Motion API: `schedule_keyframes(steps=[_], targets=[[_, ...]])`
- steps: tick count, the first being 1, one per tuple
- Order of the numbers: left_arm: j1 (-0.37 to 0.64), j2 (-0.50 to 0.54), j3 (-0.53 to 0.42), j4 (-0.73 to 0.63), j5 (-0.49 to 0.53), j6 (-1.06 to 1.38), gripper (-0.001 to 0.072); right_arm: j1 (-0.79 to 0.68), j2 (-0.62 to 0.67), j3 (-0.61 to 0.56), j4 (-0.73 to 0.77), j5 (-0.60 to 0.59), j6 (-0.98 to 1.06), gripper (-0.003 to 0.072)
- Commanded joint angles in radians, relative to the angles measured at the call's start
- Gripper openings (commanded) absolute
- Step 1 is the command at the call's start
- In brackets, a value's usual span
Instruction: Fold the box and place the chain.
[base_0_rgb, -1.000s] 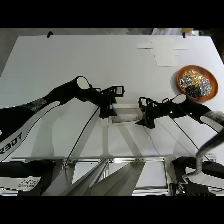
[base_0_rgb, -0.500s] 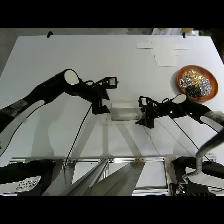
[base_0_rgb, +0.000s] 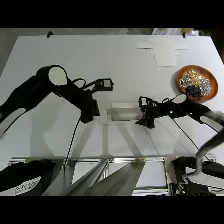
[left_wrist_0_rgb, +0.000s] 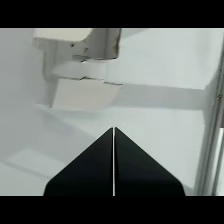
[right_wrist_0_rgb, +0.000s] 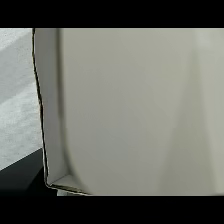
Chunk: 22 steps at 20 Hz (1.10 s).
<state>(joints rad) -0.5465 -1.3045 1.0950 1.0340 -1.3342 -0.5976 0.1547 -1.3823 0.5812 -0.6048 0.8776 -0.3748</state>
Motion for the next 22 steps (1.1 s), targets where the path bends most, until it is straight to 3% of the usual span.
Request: schedule_keyframes(steps=[1, 4, 8, 11, 13, 17, 22], targets=[[-0.123, 0.001, -0.001, -0.002, 0.080, -0.056, 0.0002, 0.000, 0.000, 0.000, 0.000, 0.002, 0.000, 0.0337], [-0.216, -0.035, -0.002, 0.000, 0.319, -0.054, 0.0002, 0.000, 0.000, 0.000, 0.000, 0.002, 0.000, 0.0337], [-0.219, -0.118, -0.002, -0.006, 0.681, -0.172, 0.0002, 0.000, 0.000, 0.000, 0.000, 0.001, 0.000, 0.0337], [-0.200, -0.187, -0.002, -0.005, 0.825, -0.314, 0.0002, 0.000, 0.000, 0.000, 0.000, 0.002, 0.000, 0.0337], [-0.199, -0.233, -0.002, -0.008, 0.858, -0.391, 0.0002, 0.000, 0.000, 0.000, 0.000, 0.001, 0.000, 0.0337], [-0.202, -0.285, -0.002, -0.008, 0.797, -0.428, 0.0002, 0.000, 0.000, 0.000, 0.000, 0.001, 0.000, 0.0337], [-0.202, -0.175, -0.002, 0.056, 0.699, -0.420, 0.0002, 0.000, 0.000, 0.000, 0.000, 0.001, 0.000, 0.0337]])
